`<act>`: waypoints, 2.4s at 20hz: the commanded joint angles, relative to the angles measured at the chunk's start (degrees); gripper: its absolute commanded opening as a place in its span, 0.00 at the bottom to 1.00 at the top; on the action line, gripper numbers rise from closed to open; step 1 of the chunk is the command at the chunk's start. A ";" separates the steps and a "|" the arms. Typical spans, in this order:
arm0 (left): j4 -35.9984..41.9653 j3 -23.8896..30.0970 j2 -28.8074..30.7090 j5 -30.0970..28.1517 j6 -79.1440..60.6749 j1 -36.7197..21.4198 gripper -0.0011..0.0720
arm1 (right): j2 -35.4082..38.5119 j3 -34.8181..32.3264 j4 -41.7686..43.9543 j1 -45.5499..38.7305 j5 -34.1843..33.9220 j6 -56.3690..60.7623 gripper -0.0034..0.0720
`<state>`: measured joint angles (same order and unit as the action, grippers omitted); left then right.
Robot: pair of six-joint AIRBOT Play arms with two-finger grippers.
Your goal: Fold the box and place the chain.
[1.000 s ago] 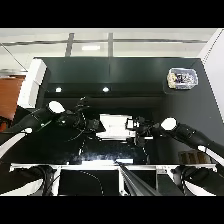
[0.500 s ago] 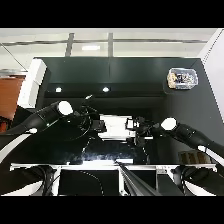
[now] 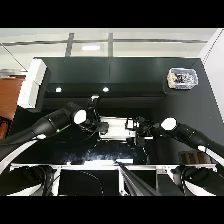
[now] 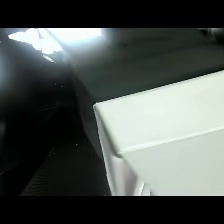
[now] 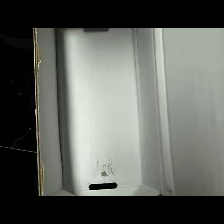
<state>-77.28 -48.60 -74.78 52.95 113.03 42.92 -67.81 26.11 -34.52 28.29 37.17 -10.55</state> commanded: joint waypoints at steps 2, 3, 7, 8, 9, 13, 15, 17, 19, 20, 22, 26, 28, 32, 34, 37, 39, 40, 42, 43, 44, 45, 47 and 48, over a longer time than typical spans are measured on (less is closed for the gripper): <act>-8.00 -2.12 -0.42 1.88 12.17 4.44 0.73 | -0.02 0.00 0.02 0.02 0.00 0.00 0.45; -8.00 -2.16 -0.68 3.02 13.11 4.61 0.63 | -0.02 0.00 0.00 0.02 0.02 0.00 0.45; -8.04 -2.75 -0.94 5.73 16.96 5.01 0.62 | -0.02 0.00 0.02 0.02 0.02 0.00 0.45; -8.20 -2.75 -0.94 5.35 18.05 4.98 0.62 | -0.02 -0.02 0.00 0.02 0.02 0.00 0.45; -8.48 -2.78 -0.92 4.81 18.45 4.92 0.62 | -0.02 0.00 0.02 0.02 0.02 0.00 0.45; -9.25 -2.78 -0.28 5.29 19.23 4.92 0.62 | -0.02 0.00 0.00 0.02 0.02 0.00 0.45; -9.51 -2.78 0.35 4.11 19.52 5.01 0.62 | -0.02 0.00 0.02 0.02 0.02 0.00 0.45; -11.23 -2.75 1.20 3.89 22.12 5.03 0.62 | -0.02 -0.02 0.02 0.02 0.02 0.00 0.45; -12.07 -2.75 1.77 4.46 22.77 5.01 0.62 | -0.02 0.00 0.00 0.02 0.02 0.00 0.45; -12.07 -2.64 1.79 5.35 23.76 5.03 0.62 | -0.02 0.00 0.00 0.02 0.02 0.00 0.45; -12.28 -2.29 1.81 5.84 24.22 5.92 0.62 | -0.02 0.00 0.00 0.02 0.02 0.00 0.45; -14.91 -2.23 1.70 5.62 27.63 8.79 0.62 | -0.02 0.00 0.00 0.02 0.02 0.00 0.45; -15.21 -2.23 1.09 5.79 27.78 9.79 0.62 | -0.02 0.00 0.02 0.02 0.02 0.00 0.45; -15.21 -2.67 -0.94 5.64 27.78 9.86 0.62 | -0.02 0.00 0.02 0.02 0.02 0.00 0.45; -15.30 -3.78 -1.49 5.60 27.76 9.88 0.62 | -0.02 0.00 0.02 0.02 0.02 0.00 0.45; -16.83 -5.70 -2.80 6.27 27.26 9.88 0.62 | -0.02 0.00 0.02 0.02 0.02 0.00 0.45; -16.79 -6.84 -4.50 7.80 26.36 9.88 0.61 | -0.02 0.00 0.00 0.02 0.02 0.00 0.45; -16.70 -7.39 -5.51 8.48 25.75 9.97 0.56 | -0.02 -0.02 0.00 0.02 0.02 0.00 0.45; -16.46 -7.96 -6.47 8.44 24.81 9.99 0.51 | -0.02 0.00 0.00 0.02 0.02 0.00 0.45; -16.48 -8.02 -6.47 8.09 24.83 9.97 0.49 | -0.02 0.00 0.00 0.02 0.02 0.00 0.45; -16.31 -8.07 -6.47 7.50 24.87 9.97 0.49 | -0.02 0.00 0.00 0.02 0.02 0.00 0.45; -16.11 -8.07 -6.49 7.26 25.00 9.97 0.49 | -0.02 0.00 0.02 0.02 0.02 0.00 0.45; -14.99 -8.07 -6.93 7.15 25.00 9.86 0.46 | -0.02 0.00 0.00 0.02 0.02 0.00 0.45; -14.99 -8.09 -7.21 7.15 24.98 9.86 0.46 | -0.02 -0.02 0.02 0.02 0.02 0.00 0.45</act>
<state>-93.17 -56.49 -81.32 60.45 138.28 52.84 -67.81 26.11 -34.52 28.29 37.17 -10.55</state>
